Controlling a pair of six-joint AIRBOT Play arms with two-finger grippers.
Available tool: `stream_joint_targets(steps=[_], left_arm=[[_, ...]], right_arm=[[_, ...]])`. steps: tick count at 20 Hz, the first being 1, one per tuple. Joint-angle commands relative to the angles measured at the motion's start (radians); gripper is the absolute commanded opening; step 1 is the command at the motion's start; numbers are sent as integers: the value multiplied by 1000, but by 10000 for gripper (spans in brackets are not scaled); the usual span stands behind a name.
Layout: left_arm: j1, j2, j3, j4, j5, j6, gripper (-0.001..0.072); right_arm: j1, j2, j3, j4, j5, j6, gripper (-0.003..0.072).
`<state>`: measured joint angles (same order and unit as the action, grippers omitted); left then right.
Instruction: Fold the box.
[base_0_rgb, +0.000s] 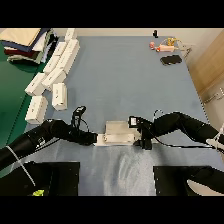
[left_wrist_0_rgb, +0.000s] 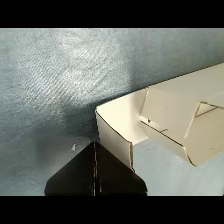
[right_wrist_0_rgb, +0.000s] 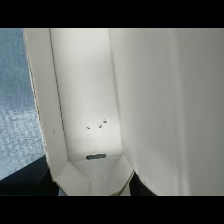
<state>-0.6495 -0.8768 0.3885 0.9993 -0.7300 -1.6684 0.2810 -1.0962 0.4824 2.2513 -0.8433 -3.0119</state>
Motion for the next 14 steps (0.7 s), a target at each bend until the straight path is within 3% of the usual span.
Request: stream_joint_targets(steps=[1,6,14], left_arm=[[-6,0,2,-41,2,16,14],[-5,39,25,-57,-48,48,14],[-5,74,35,-69,-37,45,17]], right_arm=[[0,0,0,0,0,0,509],[0,0,0,0,0,0,509],[0,0,0,0,0,0,509]])
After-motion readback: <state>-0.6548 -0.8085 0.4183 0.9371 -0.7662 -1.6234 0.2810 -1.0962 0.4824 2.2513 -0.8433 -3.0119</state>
